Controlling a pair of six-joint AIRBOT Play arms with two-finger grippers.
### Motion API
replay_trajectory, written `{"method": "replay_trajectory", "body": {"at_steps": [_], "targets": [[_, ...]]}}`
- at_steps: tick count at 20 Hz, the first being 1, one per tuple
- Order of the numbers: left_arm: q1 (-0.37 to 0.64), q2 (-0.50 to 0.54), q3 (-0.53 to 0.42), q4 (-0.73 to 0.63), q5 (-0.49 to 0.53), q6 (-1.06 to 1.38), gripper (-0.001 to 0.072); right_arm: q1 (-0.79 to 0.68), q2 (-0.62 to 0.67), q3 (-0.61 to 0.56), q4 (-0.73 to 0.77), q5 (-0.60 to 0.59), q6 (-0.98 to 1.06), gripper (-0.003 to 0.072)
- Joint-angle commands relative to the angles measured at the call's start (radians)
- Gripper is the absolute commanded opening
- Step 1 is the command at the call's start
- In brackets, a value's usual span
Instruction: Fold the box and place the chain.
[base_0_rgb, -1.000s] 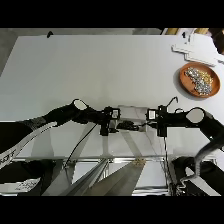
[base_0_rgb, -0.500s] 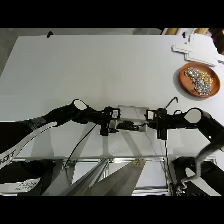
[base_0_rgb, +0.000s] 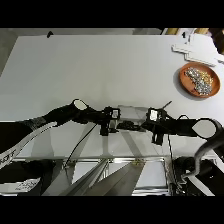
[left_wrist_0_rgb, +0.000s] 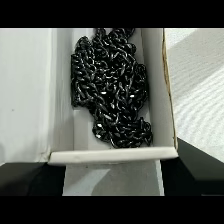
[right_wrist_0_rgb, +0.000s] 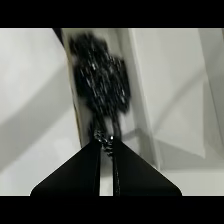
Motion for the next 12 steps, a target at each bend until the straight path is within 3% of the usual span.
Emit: {"method": "replay_trajectory", "body": {"at_steps": [1,4,9,11,12], "targets": [[0.0,0.0,0.001,0.0,0.0,0.0,0.0169,0.114,0.014,0.0,0.148,-0.198,0.028,0.002],[0.0,0.0,0.001,0.0,0.0,0.0,0.0169,0.204,-0.031,0.0,0.19,-0.328,0.028,0.002],[0.0,0.0,0.001,0.0,0.0,0.0,0.0169,0.279,-0.188,0.0,0.191,-0.406,0.027,0.0027],[0.0,0.0,0.001,0.0,0.0,0.0,0.0169,0.279,-0.198,0.0,0.19,-0.402,0.027,0.0207],[0.0,0.0,0.001,0.0,0.0,0.0,0.0169,0.275,-0.183,0.001,0.18,-0.394,0.018,0.0231]]}}
